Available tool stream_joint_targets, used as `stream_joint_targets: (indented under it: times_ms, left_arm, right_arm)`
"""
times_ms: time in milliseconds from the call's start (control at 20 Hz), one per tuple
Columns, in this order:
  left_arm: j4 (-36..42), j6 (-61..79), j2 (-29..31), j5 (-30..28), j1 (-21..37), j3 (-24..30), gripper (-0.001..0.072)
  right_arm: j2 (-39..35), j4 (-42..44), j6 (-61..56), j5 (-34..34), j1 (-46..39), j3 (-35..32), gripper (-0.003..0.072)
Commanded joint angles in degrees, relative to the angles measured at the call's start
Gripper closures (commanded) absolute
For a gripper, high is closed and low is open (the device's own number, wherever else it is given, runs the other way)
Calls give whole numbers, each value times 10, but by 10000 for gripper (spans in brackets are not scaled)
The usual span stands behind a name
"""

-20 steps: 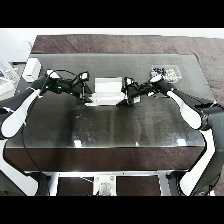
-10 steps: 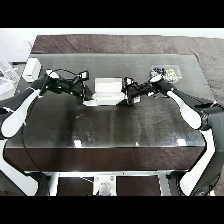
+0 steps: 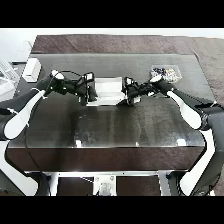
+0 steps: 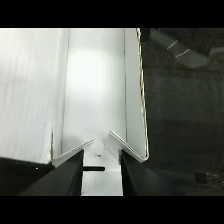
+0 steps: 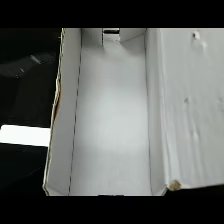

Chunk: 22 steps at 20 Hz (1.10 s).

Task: Fold the box and place the chain.

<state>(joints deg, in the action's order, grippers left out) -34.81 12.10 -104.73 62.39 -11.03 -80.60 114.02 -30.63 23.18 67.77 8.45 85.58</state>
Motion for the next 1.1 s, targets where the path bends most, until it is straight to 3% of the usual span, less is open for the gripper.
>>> stream_joint_targets:
  times_ms: [0,100,250,350,450,750,900,1000,1050]
  left_arm:
    - [12,9,-10,4,-10,0,358]
    - [14,15,-19,10,-14,0,326]
    - [28,15,-22,4,-14,0,156]
    - [30,15,-22,5,-14,0,147]
    - [30,15,-22,-7,-14,0,28]
    - [29,20,-21,-44,-14,0,31]
    - [29,23,-21,-76,-14,-1,119]
    - [27,55,-21,-80,-14,-1,122]
    - [27,61,-21,-83,-14,-1,223]
  right_arm:
    - [0,0,0,0,0,0,100]
    - [0,0,0,0,0,0,99]
    - [0,0,0,0,0,0,100]
    - [0,0,0,0,0,0,100]
    - [0,0,0,0,0,0,100]
    - [0,0,0,0,0,0,100]
    - [0,0,0,0,0,0,100]
    - [0,0,0,0,0,0,100]
    - [0,0,0,0,0,0,100]
